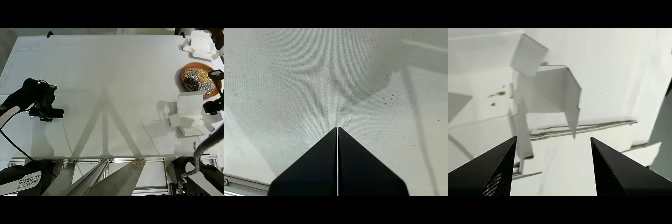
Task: Fold the box and place the chain.
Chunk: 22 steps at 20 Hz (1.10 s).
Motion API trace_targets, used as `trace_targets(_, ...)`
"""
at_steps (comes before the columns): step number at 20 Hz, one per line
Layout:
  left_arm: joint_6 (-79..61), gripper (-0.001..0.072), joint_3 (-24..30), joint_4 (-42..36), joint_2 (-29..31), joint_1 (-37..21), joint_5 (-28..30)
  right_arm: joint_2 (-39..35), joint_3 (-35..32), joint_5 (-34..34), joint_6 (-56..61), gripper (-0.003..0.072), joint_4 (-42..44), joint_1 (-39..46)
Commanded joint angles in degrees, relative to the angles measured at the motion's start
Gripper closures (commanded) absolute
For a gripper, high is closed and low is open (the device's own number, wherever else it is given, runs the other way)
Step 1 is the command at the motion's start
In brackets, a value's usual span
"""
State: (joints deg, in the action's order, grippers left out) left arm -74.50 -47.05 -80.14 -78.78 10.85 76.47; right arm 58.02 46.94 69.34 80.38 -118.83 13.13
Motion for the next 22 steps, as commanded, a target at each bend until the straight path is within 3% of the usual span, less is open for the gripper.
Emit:
trace_targets(1,0.0,0.0698,0.0,0.0,0.0,0.0,0.0,2.9,0.4,-2.4,0.1,0.0172,-4.8,4.0)
trace_targets(12,0.0,0.0698,0.0,0.0,0.0,0.0,0.0,19.6,0.4,-2.7,-1.4,0.0202,-8.0,5.9)
trace_targets(14,0.0,0.0698,0.0,0.0,0.0,0.0,0.0,21.6,0.4,-2.7,-1.3,0.033,-8.0,5.9)
trace_targets(17,0.0,0.0698,0.0,0.0,0.0,0.0,0.0,22.0,0.4,-1.3,-0.9,0.0619,-8.2,5.9)
trace_targets(18,0.0,0.0698,0.0,0.0,0.0,0.0,0.0,21.9,0.4,-0.6,-0.9,0.0674,-8.0,5.9)
trace_targets(22,0.0,0.0698,0.0,0.0,0.0,0.0,0.0,19.4,0.4,1.8,-5.1,0.0675,-2.8,3.5)
